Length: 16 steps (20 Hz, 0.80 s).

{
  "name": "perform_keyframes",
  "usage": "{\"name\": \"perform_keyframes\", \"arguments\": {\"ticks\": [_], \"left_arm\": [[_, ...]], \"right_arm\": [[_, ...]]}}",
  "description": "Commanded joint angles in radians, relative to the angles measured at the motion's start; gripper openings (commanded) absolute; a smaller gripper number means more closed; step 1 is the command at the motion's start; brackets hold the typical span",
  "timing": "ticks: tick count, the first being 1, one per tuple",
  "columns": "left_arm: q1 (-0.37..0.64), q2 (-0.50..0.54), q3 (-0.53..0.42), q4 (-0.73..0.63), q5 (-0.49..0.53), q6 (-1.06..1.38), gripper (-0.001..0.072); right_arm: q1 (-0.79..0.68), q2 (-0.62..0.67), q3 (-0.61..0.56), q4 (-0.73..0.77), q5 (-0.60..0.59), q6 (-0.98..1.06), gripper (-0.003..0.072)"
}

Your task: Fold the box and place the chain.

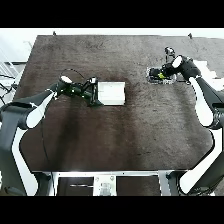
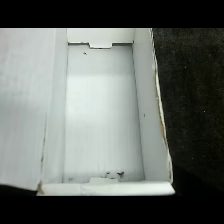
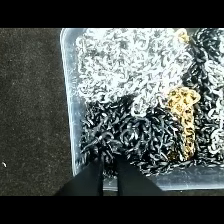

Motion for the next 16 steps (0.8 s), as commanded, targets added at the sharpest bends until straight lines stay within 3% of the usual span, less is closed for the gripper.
{"name": "perform_keyframes", "arguments": {"ticks": [1,6,16], "left_arm": [[0.000,0.000,0.000,0.000,0.000,0.000,0.0418],[0.000,0.000,0.000,0.000,0.000,0.000,0.0418],[0.000,0.000,0.000,0.000,0.000,0.000,0.0418]], "right_arm": [[0.000,-0.005,0.006,0.011,0.001,-0.002,0.0017],[0.006,0.054,0.026,0.012,0.010,-0.002,0.0016],[0.050,0.373,0.026,0.009,0.024,-0.108,0.0015]]}}
